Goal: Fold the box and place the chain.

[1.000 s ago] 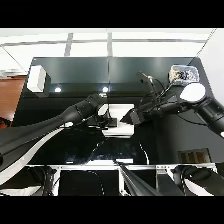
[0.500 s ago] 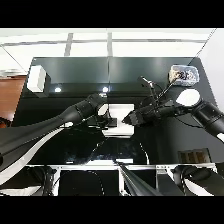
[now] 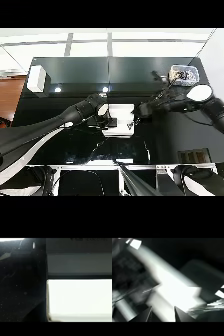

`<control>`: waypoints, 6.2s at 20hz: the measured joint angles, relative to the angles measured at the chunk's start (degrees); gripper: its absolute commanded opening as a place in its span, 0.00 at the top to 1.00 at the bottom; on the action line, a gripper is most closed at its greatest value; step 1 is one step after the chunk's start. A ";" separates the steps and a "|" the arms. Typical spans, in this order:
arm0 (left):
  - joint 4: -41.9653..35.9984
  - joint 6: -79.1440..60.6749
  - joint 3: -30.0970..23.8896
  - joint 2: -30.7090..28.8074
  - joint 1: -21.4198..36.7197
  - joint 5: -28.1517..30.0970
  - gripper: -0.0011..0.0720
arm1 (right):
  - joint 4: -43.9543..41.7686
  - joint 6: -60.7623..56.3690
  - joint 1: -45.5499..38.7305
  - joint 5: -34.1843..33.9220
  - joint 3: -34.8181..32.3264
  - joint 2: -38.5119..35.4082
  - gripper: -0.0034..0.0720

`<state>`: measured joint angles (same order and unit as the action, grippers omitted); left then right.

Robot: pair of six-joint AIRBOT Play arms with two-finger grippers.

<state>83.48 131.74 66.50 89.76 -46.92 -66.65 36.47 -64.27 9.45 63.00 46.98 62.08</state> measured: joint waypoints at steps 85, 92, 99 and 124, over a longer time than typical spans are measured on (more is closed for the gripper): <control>-0.61 0.04 0.00 0.00 0.00 -1.40 0.94 | -14.91 0.83 9.46 1.36 4.87 -1.14 0.53; -0.68 0.04 0.00 0.00 0.00 -1.42 0.94 | -8.76 1.92 -1.86 6.45 3.93 -3.69 0.53; -0.68 0.04 0.00 0.00 0.00 -1.38 0.94 | 0.33 15.26 -13.94 0.31 -12.92 -10.60 0.00; -0.63 0.04 0.00 0.00 0.00 -1.51 0.94 | -0.35 77.13 9.07 -24.37 -19.08 5.53 0.94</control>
<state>82.85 131.79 66.50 89.76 -46.92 -68.16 36.12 12.86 18.52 38.63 27.90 67.61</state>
